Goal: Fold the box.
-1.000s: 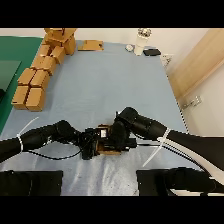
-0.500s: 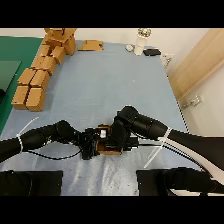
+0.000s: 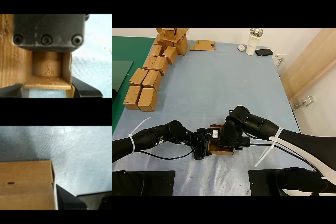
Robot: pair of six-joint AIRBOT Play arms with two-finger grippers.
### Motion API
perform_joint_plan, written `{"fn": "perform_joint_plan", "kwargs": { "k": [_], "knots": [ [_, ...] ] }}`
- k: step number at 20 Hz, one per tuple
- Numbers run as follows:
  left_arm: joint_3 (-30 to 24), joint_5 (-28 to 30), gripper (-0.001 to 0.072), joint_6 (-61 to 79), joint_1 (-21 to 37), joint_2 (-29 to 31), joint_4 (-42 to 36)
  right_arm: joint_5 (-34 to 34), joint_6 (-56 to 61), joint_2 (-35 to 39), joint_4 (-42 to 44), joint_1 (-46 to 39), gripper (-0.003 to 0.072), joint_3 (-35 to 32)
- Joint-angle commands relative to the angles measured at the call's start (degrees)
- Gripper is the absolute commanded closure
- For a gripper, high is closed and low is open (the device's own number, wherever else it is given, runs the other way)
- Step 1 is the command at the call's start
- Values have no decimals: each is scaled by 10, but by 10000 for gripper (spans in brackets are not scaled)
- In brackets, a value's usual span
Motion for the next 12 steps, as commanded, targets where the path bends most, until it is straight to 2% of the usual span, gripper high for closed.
{"fn": "perform_joint_plan", "kwargs": {
  "k": [1,3,4,5,7,11,12],
  "knots": [
    [0,0,211,0,0,0,0,4,0,-9,4,0,384,0],
    [0,0,211,0,0,0,0,4,0,-16,6,0,406,0],
    [0,0,211,0,0,0,0,4,0,-18,7,0,513,0],
    [0,0,211,0,0,0,0,4,-2,-19,8,0,590,0],
    [0,0,211,0,0,0,0,4,-7,-19,8,1,683,0],
    [0,0,211,0,0,0,0,7,-21,-18,14,1,682,0],
    [0,0,211,0,0,0,0,5,-21,-18,14,1,573,0]
  ]
}}
